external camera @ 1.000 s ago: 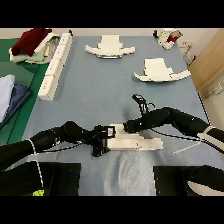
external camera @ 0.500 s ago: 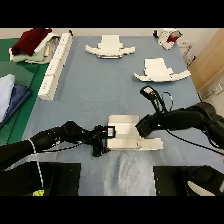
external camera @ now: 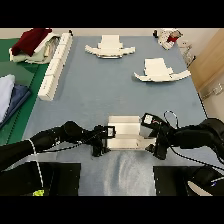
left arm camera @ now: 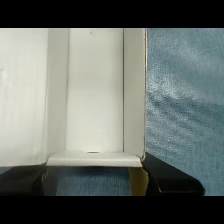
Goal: Fold the box.
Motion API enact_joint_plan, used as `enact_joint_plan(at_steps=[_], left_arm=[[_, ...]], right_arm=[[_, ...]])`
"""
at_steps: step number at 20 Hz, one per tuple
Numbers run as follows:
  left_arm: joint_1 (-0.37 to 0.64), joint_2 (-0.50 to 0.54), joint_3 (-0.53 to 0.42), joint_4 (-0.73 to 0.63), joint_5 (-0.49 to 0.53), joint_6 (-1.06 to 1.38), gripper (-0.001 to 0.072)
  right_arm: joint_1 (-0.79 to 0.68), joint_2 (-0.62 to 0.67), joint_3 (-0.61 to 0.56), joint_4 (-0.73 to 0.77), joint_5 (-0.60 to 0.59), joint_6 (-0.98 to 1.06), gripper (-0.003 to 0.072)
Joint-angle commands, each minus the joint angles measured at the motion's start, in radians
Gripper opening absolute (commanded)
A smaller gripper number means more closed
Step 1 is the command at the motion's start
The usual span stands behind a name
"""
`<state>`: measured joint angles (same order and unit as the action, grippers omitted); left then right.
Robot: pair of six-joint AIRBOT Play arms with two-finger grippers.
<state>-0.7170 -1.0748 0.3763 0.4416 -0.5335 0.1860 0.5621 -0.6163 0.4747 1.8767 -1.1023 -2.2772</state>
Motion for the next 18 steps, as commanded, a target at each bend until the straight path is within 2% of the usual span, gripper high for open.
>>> enact_joint_plan(at_steps=[1, 2, 6, 8, 9, 10, 12, 13, 14, 15, 16, 18], left_arm=[[0.0, 0.0, 0.001, 0.0, 0.0, 0.0, 0.028], [0.0, 0.0, 0.001, 0.0, 0.0, 0.0, 0.0281], [0.0, 0.0, 0.001, 0.0, 0.0, 0.0, 0.028], [0.0, 0.0, 0.001, 0.0, 0.0, 0.0, 0.0281], [0.0, 0.0, 0.001, 0.0, 0.0, 0.0, 0.0281], [0.0, 0.0, 0.001, 0.0, 0.0, 0.0, 0.0281], [0.0, 0.0, 0.001, 0.0, 0.0, 0.0, 0.0281], [0.0, 0.0, 0.001, 0.0, 0.0, 0.0, 0.028], [0.0, 0.0, 0.001, 0.0, 0.0, 0.0, 0.0281], [0.0, 0.0, 0.001, 0.0, 0.0, 0.0, 0.028], [0.0, 0.0, 0.001, 0.0, 0.0, 0.0, 0.0281], [0.0, 0.0, 0.001, 0.0, 0.0, 0.0, 0.028]], right_arm=[[0.001, -0.088, -0.017, 0.0, 0.05, -0.263, 0.0666], [0.001, -0.121, -0.017, 0.005, 0.076, -0.305, 0.0711], [0.001, -0.189, -0.017, 0.005, 0.171, -0.389, 0.071], [0.001, -0.201, -0.014, 0.041, 0.179, -0.403, 0.0708], [0.002, -0.201, -0.015, 0.069, 0.174, -0.403, 0.0688], [0.001, -0.201, -0.015, 0.093, 0.162, -0.403, 0.0637], [0.002, -0.201, -0.015, 0.121, 0.145, -0.403, 0.0632], [0.004, -0.201, -0.015, 0.132, 0.146, -0.403, 0.0603], [0.008, -0.201, -0.015, 0.137, 0.145, -0.403, 0.0464], [0.011, -0.202, -0.015, 0.14, 0.147, -0.403, 0.0405], [0.014, -0.204, -0.015, 0.14, 0.151, -0.403, 0.0403], [0.014, -0.211, -0.015, 0.14, 0.157, -0.403, 0.015]])
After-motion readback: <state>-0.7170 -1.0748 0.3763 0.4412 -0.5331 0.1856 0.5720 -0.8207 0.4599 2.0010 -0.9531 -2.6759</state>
